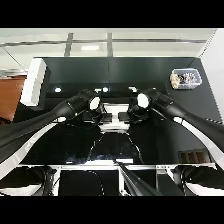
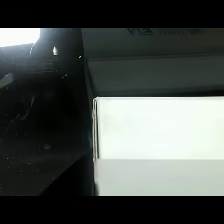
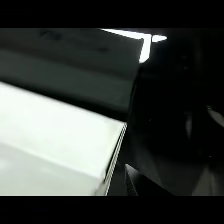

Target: Fold the box and place the chain.

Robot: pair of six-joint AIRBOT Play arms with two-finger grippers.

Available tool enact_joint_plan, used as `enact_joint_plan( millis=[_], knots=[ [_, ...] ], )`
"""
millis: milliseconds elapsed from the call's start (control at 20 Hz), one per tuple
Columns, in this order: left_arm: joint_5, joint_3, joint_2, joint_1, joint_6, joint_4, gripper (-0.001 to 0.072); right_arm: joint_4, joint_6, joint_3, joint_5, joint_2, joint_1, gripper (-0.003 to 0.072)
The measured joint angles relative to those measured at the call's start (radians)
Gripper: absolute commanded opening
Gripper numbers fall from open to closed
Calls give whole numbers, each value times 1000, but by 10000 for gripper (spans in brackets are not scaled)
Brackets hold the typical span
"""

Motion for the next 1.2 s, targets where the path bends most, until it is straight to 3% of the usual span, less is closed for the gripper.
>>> enact_joint_plan(
  millis=[200, 250, 300, 350, 400, 600, 650, 700, 750, 1100, 1150, 1200],
  knots=[
    [-9, 0, 0, 0, 0, 0, 24, -97, 108, 59, 55, -49, 50, 303],
    [-10, 0, 0, 0, 0, 0, 24, -110, 129, 66, 62, -57, 58, 174],
    [-10, 0, 0, 0, 0, 0, 24, -121, 146, 71, 69, -63, 66, 117],
    [-10, 0, 0, 0, 0, 0, 24, -124, 160, 75, 72, -68, 69, 112],
    [-11, 0, 0, 0, 0, 0, 24, -130, 172, 78, 79, -71, 74, 10],
    [-16, 0, 0, 0, -3, -3, 24, -140, 208, 83, 91, -77, 80, 12],
    [-16, 0, 0, 0, -2, -3, 24, -140, 211, 84, 95, -77, 81, 43],
    [-16, 0, 0, 0, 0, -2, 23, -140, 210, 84, 101, -78, 81, 195],
    [-16, 0, 0, 0, 3, 1, 24, -138, 208, 84, 113, -78, 81, 202],
    [-13, 0, 0, 0, 1, 1, 24, -134, 218, 85, 114, -84, 81, 199],
    [-13, 0, 0, 0, 1, 1, 24, -134, 219, 85, 114, -88, 81, 166],
    [-13, 0, 0, 0, 1, 1, 24, -130, 219, 85, 114, -91, 82, 52]
  ],
)
